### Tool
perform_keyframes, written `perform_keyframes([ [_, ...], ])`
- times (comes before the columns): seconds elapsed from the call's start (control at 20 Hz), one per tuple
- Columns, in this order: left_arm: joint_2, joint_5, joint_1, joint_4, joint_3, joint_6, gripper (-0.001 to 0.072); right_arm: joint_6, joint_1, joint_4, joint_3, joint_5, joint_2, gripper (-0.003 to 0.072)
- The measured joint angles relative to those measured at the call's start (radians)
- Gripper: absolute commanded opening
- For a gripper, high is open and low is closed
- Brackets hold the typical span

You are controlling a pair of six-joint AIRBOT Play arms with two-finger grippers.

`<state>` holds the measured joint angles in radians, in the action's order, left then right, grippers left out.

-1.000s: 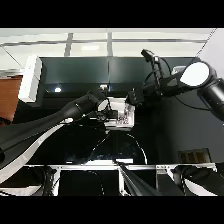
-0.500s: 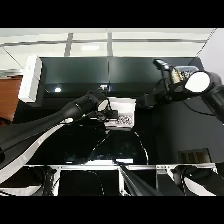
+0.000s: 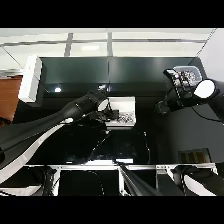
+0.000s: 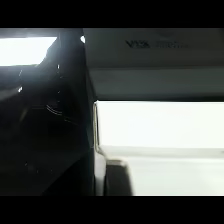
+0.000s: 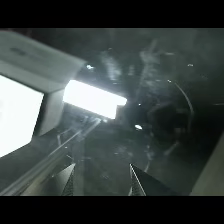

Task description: Fold the box and place the chain.

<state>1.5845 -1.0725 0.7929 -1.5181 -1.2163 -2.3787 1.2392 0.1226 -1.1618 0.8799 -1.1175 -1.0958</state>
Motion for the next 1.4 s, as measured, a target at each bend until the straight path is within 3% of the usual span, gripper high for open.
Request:
perform_keyframes([
  [0.05,0.000,-0.004,0.000,0.002,-0.003,-0.016,0.0163,-0.021,-0.002,0.018,-0.014,0.002,0.000,0.0421],
  [0.1,0.000,-0.003,0.000,0.005,-0.010,-0.031,0.0435,-0.040,-0.004,0.039,-0.025,0.009,0.000,0.0421],
  [0.15,-0.001,-0.005,0.000,0.006,-0.019,-0.037,0.0544,-0.057,-0.005,0.054,-0.034,0.011,0.000,0.0421],
  [0.5,-0.092,-0.101,0.000,-0.050,-0.106,0.165,0.0544,-0.093,-0.008,0.089,-0.051,0.036,0.000,0.0421],
  [0.6,-0.159,-0.148,-0.017,-0.110,-0.057,0.243,0.0542,-0.096,-0.008,0.091,-0.053,0.036,0.000,0.0421],
  [0.75,-0.292,-0.165,-0.116,-0.119,0.119,0.344,0.0542,-0.098,-0.008,0.092,-0.053,0.034,0.000,0.0421],
  [0.85,-0.391,-0.092,-0.235,0.011,0.283,0.499,0.0543,-0.098,-0.008,0.092,-0.053,0.032,0.000,0.0421],
  [1.0,-0.473,-0.006,-0.391,0.367,0.481,0.939,0.0548,-0.098,-0.008,0.092,-0.053,0.032,0.000,0.0421],
  [1.05,-0.486,0.006,-0.426,0.485,0.537,1.131,0.0651,-0.098,-0.008,0.092,-0.053,0.032,0.000,0.0421],
  [1.1,-0.494,0.029,-0.449,0.590,0.582,1.320,0.0717,-0.097,-0.008,0.091,-0.053,0.030,0.000,0.0421],
  [1.25,-0.495,0.092,-0.460,0.813,0.673,1.875,0.0717,-0.095,-0.008,0.092,-0.053,0.021,0.000,0.0421],
  [1.4,-0.484,0.192,-0.428,0.905,0.698,2.239,0.0718,-0.090,-0.008,0.092,-0.053,0.011,0.000,0.0421],
])
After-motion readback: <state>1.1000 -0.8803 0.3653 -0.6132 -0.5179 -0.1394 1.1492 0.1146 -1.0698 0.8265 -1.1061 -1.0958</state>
